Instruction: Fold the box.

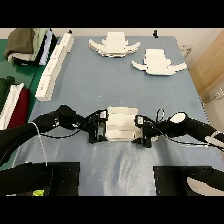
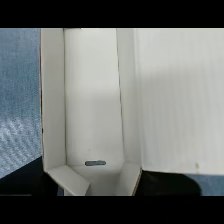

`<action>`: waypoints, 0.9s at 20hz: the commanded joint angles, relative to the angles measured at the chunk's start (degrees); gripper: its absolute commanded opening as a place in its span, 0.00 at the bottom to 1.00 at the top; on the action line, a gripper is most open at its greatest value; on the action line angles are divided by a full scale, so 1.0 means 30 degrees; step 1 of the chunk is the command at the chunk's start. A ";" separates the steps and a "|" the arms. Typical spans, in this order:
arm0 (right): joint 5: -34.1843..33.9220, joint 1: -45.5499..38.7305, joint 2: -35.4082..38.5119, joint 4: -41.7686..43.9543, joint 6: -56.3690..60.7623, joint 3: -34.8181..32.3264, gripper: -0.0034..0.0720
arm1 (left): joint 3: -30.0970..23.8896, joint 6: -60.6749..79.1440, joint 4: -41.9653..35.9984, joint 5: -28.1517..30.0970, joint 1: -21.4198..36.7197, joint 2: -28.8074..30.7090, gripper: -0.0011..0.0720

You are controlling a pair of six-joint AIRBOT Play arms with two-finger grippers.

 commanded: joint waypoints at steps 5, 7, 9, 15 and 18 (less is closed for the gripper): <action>0.0007 -0.0007 0.0000 0.0000 0.0000 0.0022 0.76 | 0.0015 -0.0933 0.0102 0.1661 -0.1078 -0.0036 0.95; 0.0007 -0.0007 0.0000 0.0000 0.0000 0.0022 0.76 | 0.0029 -0.1144 0.0415 0.1763 -0.1180 -0.0051 0.95; 0.0007 -0.0007 0.0000 0.0000 0.0000 0.0022 0.76 | 0.0080 -0.1253 0.0517 0.1727 -0.1180 -0.0102 0.95; 0.0007 -0.0007 0.0000 0.0000 0.0000 0.0022 0.76 | 0.0080 -0.1202 0.0678 0.1545 -0.1180 -0.0102 0.63; 0.0007 -0.0007 0.0000 0.0000 0.0000 0.0022 0.76 | 0.0080 -0.1180 0.0699 0.1523 -0.1180 -0.0102 0.63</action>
